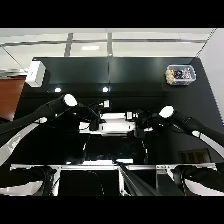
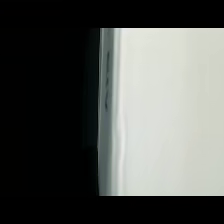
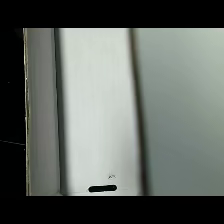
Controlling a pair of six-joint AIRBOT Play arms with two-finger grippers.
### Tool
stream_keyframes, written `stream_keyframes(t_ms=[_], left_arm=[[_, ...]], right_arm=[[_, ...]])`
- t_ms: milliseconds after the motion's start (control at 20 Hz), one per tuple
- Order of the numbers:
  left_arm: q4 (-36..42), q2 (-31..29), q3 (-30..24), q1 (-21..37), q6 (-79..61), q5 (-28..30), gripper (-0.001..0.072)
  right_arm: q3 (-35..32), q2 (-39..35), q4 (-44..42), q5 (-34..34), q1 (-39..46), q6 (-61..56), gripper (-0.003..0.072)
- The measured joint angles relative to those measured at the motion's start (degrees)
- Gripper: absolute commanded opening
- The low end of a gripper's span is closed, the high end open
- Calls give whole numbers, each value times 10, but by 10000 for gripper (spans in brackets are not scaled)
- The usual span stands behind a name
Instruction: Fold the box and place the chain.
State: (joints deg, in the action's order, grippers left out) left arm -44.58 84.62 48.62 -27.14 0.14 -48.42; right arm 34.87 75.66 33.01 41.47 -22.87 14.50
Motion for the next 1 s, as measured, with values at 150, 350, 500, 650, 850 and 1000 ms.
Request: stream_keyframes(t_ms=[150, 350, 500, 650, 850, 1000], left_arm=[[0, 0, 0, 0, 0, 0, 27], [0, 0, 0, 0, 0, 0, 27], [0, 0, 0, 0, 0, 0, 96], [-10, 0, 3, 2, 3, -2, 529], [-43, -15, 30, 10, 43, -38, 537], [-99, -47, 48, 19, 102, -79, 536]], right_arm=[[0, 0, 2, -2, -1, -3, 658], [0, 0, 2, -3, -1, -4, 598], [0, 0, 2, -3, -1, -4, 467], [0, 0, 2, -4, -1, -2, 466], [0, 0, 3, -4, -1, -2, 413], [0, 0, 2, -5, -1, -3, 412]])
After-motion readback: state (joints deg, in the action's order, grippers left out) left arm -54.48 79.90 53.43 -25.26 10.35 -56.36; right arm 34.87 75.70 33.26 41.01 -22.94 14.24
